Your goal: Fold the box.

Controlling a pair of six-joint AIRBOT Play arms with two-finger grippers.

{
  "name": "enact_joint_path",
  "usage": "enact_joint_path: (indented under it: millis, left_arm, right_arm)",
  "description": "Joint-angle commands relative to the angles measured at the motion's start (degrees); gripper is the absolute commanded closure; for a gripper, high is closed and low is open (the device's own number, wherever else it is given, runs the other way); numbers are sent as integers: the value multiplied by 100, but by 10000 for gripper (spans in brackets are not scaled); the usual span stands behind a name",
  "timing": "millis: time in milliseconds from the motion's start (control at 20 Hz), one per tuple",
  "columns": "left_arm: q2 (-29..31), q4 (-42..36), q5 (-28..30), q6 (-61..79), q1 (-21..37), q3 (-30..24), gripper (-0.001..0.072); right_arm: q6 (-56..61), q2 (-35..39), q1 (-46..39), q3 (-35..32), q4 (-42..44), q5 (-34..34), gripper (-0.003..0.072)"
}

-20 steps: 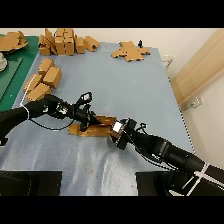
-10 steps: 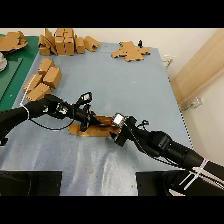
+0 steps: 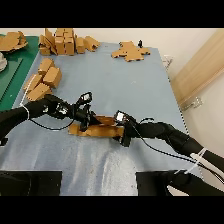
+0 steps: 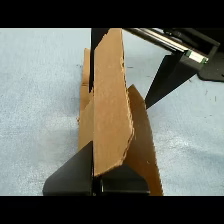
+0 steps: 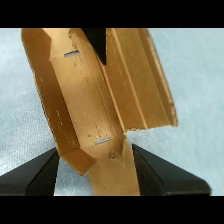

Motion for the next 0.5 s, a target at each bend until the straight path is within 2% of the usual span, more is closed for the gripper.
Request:
enact_joint_path:
  millis: [0, 200, 450]
  left_arm:
    - [0, 0, 2, 0, -2, 0, 699]
    - [0, 2, 2, 2, -2, 0, 699]
    - [0, 0, 2, 2, -2, 0, 699]
  right_arm:
    - [-1104, -402, -295, 227, 629, -415, -34]
    - [-1104, -769, -302, 693, 387, -546, -34]
    - [-1099, -868, -299, 745, 341, -638, -34]
